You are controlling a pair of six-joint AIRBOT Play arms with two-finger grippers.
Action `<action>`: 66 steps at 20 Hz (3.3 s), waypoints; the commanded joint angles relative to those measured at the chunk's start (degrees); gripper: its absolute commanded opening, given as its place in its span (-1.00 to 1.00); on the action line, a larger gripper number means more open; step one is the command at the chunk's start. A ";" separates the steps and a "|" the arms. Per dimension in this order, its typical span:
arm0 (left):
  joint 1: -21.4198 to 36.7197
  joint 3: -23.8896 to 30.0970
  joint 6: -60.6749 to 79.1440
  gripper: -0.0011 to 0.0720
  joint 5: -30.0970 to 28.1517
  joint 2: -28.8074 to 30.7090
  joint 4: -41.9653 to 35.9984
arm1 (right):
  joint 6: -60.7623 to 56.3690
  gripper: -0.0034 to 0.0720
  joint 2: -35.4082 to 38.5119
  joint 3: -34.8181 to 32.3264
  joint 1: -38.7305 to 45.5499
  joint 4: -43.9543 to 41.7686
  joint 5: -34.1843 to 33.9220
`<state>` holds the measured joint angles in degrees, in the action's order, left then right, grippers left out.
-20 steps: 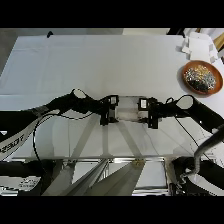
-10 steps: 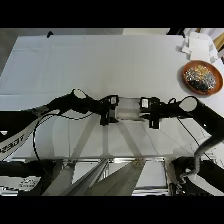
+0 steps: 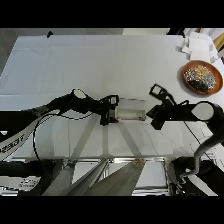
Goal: Fold the box and place the chain.
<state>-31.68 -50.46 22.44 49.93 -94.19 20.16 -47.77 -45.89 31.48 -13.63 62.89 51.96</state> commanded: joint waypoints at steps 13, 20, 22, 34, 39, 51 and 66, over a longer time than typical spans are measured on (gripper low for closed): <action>0.04 -0.04 0.02 -0.19 0.00 0.04 0.02 | -28.68 -0.87 -14.25 0.04 16.31 2.80 1.60; 0.04 -0.04 0.02 -0.19 0.00 0.04 0.02 | -24.04 -0.87 -19.02 -0.07 13.90 -2.84 1.66; 0.04 -0.04 0.02 -0.19 0.00 0.04 0.02 | -24.04 -0.87 -19.02 -0.07 12.85 -2.91 1.42; 0.04 -0.04 0.02 -0.19 0.00 0.04 0.02 | -20.48 -0.41 -17.55 0.00 10.25 -9.31 2.95; 0.04 -0.04 0.02 -0.19 0.00 0.04 0.02 | -18.75 -0.41 -12.04 0.00 10.25 -13.66 3.74; 0.04 -0.04 0.02 -0.19 0.00 0.04 0.02 | -19.50 0.06 -12.11 -0.02 7.69 -12.81 2.38; 0.04 -0.04 0.02 -0.19 0.00 0.04 0.02 | -41.35 0.26 -15.23 3.19 -6.93 3.54 -6.08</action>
<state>-31.68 -50.48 22.46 49.93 -94.19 20.16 -84.79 -59.90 33.65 -18.35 62.96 46.35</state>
